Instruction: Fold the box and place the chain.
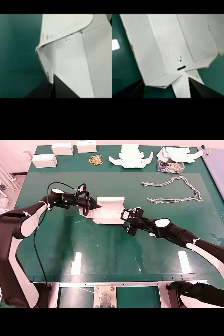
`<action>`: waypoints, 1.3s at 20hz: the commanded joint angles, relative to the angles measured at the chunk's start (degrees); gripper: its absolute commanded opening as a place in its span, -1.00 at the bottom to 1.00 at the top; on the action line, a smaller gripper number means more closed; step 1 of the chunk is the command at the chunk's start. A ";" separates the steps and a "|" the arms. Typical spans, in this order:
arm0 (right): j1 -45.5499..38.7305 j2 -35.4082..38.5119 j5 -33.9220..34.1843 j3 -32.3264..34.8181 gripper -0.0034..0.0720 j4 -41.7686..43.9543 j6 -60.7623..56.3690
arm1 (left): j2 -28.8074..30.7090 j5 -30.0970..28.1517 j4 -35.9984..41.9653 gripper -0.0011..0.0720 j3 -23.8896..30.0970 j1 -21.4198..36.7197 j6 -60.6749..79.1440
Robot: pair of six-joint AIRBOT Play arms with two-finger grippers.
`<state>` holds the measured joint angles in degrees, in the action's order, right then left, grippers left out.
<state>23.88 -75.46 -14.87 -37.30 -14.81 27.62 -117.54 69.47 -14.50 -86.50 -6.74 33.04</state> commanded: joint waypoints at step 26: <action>-13.46 -11.41 -24.59 -15.50 0.82 -0.90 4.39 | -0.04 0.11 -0.04 -0.92 0.02 0.07 0.00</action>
<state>12.03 -85.27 -35.64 -51.07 -14.09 31.48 -117.54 69.45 -14.50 -86.50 -6.74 33.04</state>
